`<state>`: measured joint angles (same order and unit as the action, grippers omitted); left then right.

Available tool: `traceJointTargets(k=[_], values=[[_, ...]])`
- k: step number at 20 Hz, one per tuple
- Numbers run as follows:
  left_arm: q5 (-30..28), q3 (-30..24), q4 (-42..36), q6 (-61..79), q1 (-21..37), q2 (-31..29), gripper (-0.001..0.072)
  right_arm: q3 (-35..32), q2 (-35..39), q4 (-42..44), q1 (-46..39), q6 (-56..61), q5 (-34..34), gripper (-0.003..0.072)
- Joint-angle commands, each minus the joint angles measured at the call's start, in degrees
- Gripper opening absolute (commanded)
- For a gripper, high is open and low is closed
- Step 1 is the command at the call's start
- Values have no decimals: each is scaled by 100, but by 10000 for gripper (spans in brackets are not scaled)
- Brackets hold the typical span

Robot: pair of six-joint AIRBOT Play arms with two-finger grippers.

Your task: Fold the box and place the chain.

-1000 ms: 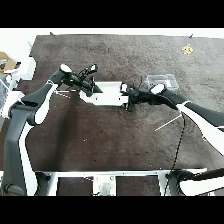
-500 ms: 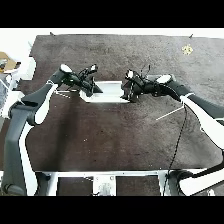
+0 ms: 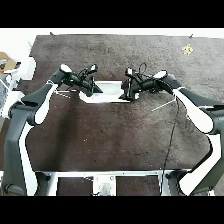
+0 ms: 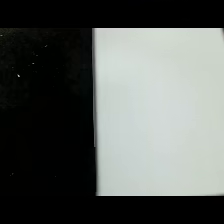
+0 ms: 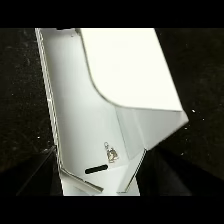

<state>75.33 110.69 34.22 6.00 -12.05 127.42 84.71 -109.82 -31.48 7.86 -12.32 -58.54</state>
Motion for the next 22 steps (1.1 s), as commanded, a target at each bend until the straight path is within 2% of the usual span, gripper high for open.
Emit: traceJointTargets(k=[1, 4, 8, 10, 19, 22], values=[[11, 0, 4, 2, -2, 4, 8, 380, -402, 85, -7, 4, -393, 665], [11, 0, 4, 2, -2, 4, 8, 481, -586, 350, -7, -225, -533, 664], [11, 0, 4, 4, -2, 4, 8, 481, -726, 374, 0, -356, -675, 663], [11, 0, 4, 2, -2, 4, 8, 481, -734, 391, 15, -452, -682, 635], [11, 0, 4, 2, -2, 4, 8, 496, -772, 393, 52, -612, -669, 633], [11, 0, 4, 2, -4, 4, 8, 717, -953, 385, 87, -566, -846, 616]])
